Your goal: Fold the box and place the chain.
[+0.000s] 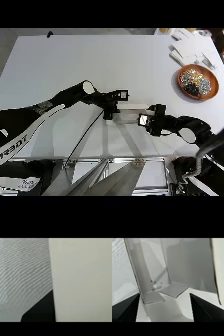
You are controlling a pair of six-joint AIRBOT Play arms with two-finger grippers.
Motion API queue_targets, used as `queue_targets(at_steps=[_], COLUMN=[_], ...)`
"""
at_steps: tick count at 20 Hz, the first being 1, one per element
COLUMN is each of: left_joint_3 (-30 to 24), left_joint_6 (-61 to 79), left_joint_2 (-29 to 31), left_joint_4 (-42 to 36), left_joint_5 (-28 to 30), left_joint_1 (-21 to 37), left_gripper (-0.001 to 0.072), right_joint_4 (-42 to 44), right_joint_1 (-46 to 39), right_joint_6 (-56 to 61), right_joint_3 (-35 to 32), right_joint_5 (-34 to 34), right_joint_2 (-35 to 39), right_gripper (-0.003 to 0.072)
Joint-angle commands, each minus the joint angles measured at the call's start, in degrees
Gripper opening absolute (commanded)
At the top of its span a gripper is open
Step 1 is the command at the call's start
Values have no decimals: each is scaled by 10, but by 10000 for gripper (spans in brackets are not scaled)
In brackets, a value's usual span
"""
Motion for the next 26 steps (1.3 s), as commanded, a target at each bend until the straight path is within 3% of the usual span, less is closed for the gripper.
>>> queue_targets(at_steps=[1,6,16,20,26], left_joint_3=[0,0,0,0,0], left_joint_6=[0,0,0,0,0], left_joint_2=[0,0,0,0,0], left_joint_4=[1,1,1,1,1], left_joint_5=[-1,-1,-1,-1,-1], left_joint_1=[0,0,0,0,0], left_gripper=[9,9,9,9,9], right_joint_4=[71,188,380,425,395], right_joint_1=[-42,-91,-192,-194,-194], right_joint_6=[-43,-203,-461,-504,-487], right_joint_3=[32,63,66,66,64], right_joint_5=[32,53,103,137,169], right_joint_2=[-50,-132,-206,-231,-238], right_gripper=[669,685,685,683,681])
